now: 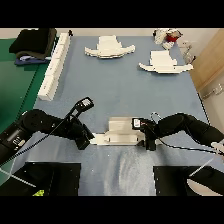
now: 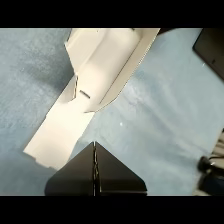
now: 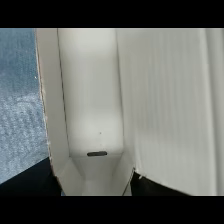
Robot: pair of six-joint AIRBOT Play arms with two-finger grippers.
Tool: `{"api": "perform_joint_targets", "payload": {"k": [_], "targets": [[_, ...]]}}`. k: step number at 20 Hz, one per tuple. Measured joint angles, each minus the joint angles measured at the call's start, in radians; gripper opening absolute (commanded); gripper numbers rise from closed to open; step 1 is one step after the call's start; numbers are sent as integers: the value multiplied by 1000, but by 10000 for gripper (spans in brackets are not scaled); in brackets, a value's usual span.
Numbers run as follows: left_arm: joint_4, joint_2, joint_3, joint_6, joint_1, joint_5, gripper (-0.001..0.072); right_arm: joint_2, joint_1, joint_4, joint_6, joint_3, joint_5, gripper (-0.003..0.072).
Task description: Fold the box.
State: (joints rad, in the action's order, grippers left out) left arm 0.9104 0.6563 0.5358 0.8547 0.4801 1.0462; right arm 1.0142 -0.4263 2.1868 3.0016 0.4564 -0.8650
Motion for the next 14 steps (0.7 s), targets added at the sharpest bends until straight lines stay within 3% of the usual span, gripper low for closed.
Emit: {"api": "perform_joint_targets", "payload": {"k": [5,12,14], "targets": [[99,0,-1,-208,0,20,12,0,0,0,0,0,0,504],[129,38,-1,-339,0,-5,35,0,0,0,0,0,0,504],[132,69,-1,-389,0,-23,532,0,0,0,0,0,0,504]]}}
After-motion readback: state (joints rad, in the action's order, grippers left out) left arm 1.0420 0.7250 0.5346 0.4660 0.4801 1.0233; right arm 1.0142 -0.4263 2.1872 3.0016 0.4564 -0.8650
